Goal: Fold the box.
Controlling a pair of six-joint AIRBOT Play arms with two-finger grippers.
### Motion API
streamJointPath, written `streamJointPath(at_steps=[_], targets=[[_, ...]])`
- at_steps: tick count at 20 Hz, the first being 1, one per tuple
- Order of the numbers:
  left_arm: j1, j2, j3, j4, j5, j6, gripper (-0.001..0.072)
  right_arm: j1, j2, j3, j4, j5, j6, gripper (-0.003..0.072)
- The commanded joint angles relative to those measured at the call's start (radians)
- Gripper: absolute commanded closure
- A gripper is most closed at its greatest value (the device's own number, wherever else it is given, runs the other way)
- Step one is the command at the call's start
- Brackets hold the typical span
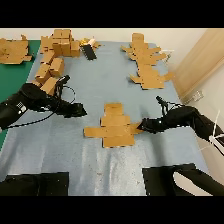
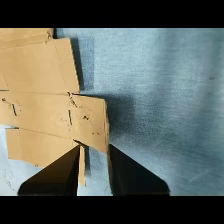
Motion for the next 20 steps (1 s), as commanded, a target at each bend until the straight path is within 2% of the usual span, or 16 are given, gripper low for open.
streamJointPath(at_steps=[1, 3, 5, 6, 7, 8, 9, 12, 13, 14, 20], targets=[[0.058, 0.000, 0.001, -0.106, -0.095, 0.127, 0.0344, 0.008, -0.050, 0.015, -0.002, 0.000, 0.005, 0.0394], [0.094, -0.011, 0.001, -0.140, -0.142, 0.163, 0.0343, 0.008, -0.080, 0.032, 0.000, 0.000, -0.012, 0.0398], [0.124, -0.045, 0.001, -0.161, -0.204, 0.195, 0.0343, 0.008, -0.103, 0.049, 0.013, -0.003, -0.043, 0.0533], [0.133, -0.069, 0.001, -0.169, -0.232, 0.207, 0.0344, 0.008, -0.114, 0.055, 0.027, -0.008, -0.062, 0.0534], [0.140, -0.100, 0.001, -0.184, -0.260, 0.230, 0.0343, 0.011, -0.123, 0.059, 0.047, -0.012, -0.084, 0.0575], [0.146, -0.134, 0.001, -0.210, -0.284, 0.260, 0.0343, 0.022, -0.129, 0.060, 0.071, -0.013, -0.119, 0.0659], [0.147, -0.168, 0.001, -0.241, -0.300, 0.287, 0.0343, 0.034, -0.130, 0.060, 0.103, -0.014, -0.158, 0.0684], [0.168, -0.274, 0.003, -0.322, -0.327, 0.320, 0.0342, 0.088, -0.115, 0.043, 0.143, -0.011, -0.242, 0.0685], [0.175, -0.302, 0.003, -0.336, -0.327, 0.324, 0.0305, 0.096, -0.098, 0.021, 0.147, -0.002, -0.257, 0.0685], [0.179, -0.327, 0.004, -0.348, -0.329, 0.325, 0.0172, 0.101, -0.072, -0.008, 0.154, 0.013, -0.277, 0.0685], [0.180, -0.389, 0.004, -0.367, -0.300, 0.330, 0.0157, 0.161, 0.117, -0.166, 0.266, 0.110, -0.467, 0.0685]])
